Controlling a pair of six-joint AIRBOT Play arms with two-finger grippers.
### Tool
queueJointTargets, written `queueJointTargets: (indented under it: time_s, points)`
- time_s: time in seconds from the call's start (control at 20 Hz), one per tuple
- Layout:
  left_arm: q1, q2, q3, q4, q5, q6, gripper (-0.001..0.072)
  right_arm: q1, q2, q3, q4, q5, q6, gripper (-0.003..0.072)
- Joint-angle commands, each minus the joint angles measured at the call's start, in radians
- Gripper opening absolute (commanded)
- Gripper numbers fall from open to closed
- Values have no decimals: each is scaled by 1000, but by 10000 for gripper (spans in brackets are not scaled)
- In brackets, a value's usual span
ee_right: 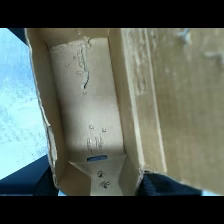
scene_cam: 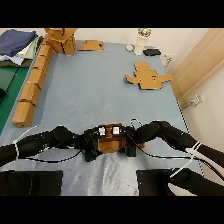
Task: Fold the box.
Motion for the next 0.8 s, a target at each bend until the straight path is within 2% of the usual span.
queueJointTargets:
  time_s: [0.0,0.05,0.15,0.45,0.65,0.75]
  points:
    - [0,0,1,0,1,0,469,1,1,10,23,-36,0,598]
    - [0,0,1,0,1,0,470,0,3,14,13,-39,1,709]
    - [0,0,1,0,1,0,469,-2,13,26,2,-43,49,709]
    - [0,0,1,0,1,0,469,-14,38,34,-160,-116,177,708]
    - [0,0,1,0,1,0,469,-21,80,39,-382,-163,375,705]
    - [0,0,1,0,1,0,469,-20,129,62,-452,-241,496,705]
